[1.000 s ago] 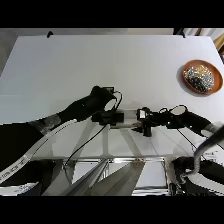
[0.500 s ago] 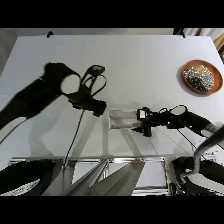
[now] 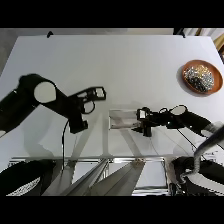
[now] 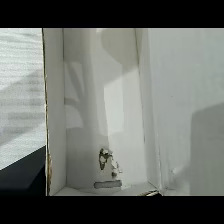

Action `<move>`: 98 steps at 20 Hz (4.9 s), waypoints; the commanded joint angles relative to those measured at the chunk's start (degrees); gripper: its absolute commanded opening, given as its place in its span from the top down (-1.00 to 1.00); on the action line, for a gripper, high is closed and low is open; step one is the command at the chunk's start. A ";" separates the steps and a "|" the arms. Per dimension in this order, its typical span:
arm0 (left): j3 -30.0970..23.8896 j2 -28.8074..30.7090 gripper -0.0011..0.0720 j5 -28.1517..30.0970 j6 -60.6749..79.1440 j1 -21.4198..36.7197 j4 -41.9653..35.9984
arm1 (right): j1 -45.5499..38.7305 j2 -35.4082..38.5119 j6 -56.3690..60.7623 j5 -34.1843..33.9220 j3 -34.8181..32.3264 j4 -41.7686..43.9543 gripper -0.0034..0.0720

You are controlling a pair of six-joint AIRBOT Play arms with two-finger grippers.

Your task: Fold the box and place the chain.

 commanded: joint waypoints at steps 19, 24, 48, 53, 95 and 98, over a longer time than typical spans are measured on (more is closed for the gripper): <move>-11.78 -18.38 -0.95 27.30 60.46 1.51 -43.95 | 0.02 0.02 0.00 0.00 -0.02 0.00 -0.15; -11.78 -18.60 -0.95 28.13 59.93 2.03 -43.91 | 0.02 0.02 0.00 0.02 -0.02 0.00 -0.15; -11.78 -18.62 -0.96 29.49 61.96 2.45 -43.15 | 0.02 0.02 0.00 0.02 -0.02 0.00 -0.15; -11.78 -19.85 -0.96 30.01 61.99 2.27 -44.74 | 0.02 0.02 0.00 0.02 -0.02 0.00 -0.15; -11.80 -22.53 0.28 31.30 61.94 0.22 -47.41 | 0.02 0.02 -0.04 -1.44 -0.02 0.02 -0.14; -11.80 -22.53 0.28 31.30 61.94 0.22 -47.41 | 0.02 0.07 -0.04 -1.49 -0.02 0.02 -0.15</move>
